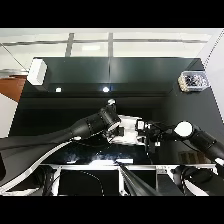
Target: Fold the box and place the chain.
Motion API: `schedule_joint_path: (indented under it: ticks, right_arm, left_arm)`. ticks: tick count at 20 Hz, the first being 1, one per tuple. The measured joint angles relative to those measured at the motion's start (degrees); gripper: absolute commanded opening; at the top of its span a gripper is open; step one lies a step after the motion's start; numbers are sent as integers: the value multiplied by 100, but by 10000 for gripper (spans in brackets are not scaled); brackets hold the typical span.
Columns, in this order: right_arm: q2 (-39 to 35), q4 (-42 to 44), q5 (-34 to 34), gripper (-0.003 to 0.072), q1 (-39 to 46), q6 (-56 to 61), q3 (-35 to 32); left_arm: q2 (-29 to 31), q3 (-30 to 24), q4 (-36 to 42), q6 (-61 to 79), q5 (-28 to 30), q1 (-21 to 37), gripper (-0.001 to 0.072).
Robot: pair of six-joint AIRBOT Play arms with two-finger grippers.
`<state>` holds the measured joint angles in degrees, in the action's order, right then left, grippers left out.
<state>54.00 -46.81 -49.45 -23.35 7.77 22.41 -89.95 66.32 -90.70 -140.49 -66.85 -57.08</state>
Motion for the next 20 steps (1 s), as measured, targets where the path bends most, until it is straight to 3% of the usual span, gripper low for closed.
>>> schedule_joint_path:
  ticks: [12,13,14,16,18,19,20]
  right_arm:
    - [17,308,313,210,-103,302,-4]
    - [17,319,330,332,-103,310,-4]
    - [17,330,343,375,-103,317,-4]
    - [17,334,363,308,-103,317,-4]
    - [17,334,385,306,-103,317,-4]
    - [17,334,389,190,-103,317,-4]
    - [17,337,413,126,-103,317,-4]
  left_arm:
    - [0,0,9,-24,61,0,28]
    - [0,0,9,-24,63,0,28]
    - [0,0,11,-24,66,0,28]
    - [0,0,11,-26,68,0,28]
    - [0,0,11,-26,70,0,28]
    - [0,0,11,-26,72,0,28]
    - [0,0,11,-26,72,0,28]
